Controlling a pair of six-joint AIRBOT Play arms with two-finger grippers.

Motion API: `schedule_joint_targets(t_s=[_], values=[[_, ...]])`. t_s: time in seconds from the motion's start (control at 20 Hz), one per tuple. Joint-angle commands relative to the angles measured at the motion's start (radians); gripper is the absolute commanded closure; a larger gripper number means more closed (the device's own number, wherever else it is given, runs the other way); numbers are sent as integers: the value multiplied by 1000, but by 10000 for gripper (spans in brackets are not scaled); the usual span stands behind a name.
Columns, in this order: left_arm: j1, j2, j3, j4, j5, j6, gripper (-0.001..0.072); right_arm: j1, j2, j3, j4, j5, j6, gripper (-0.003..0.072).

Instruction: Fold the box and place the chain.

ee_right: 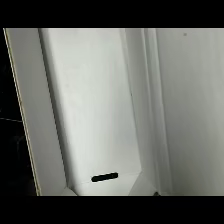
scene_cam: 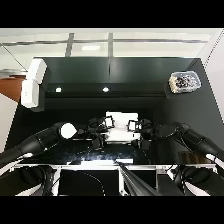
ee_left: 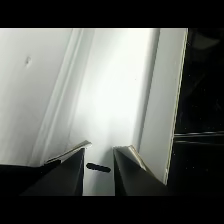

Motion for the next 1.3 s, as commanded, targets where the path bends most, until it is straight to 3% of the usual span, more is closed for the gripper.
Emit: schedule_joint_targets(t_s=[0.0, 0.2, 0.25, 0.35, 0.4, 0.55, 0.7, 0.9, 1.05, 1.25], values=[[-2, -7, 0, -8, -10, -1, 491, 0, 0, 0, 1, 0, 0, 209], [-2, -8, 0, -13, -42, 0, 487, 0, 0, 0, 1, 0, 0, 209], [-2, -11, 0, -14, -40, 0, 465, 0, 0, 0, 1, 0, 0, 209], [-2, -14, 0, -10, -27, 0, 339, 0, 0, 0, 1, 0, 0, 209], [-2, -14, 0, -6, -24, 0, 340, 0, 0, 0, 1, 0, 0, 209], [-2, -14, 0, -6, -26, 0, 378, 0, 0, 0, 1, 0, 0, 209], [5, -7, 2, 6, -34, -1, 678, 0, 0, 0, 1, 0, 0, 209], [93, 96, 2, 124, -144, -151, 678, 0, 0, 0, 1, 0, 0, 210], [237, 225, 2, 247, -290, -348, 678, 0, 0, 0, 1, 0, -1, 209], [460, 323, 2, 227, -545, -469, 677, 0, 0, 0, 1, 0, -1, 210]])
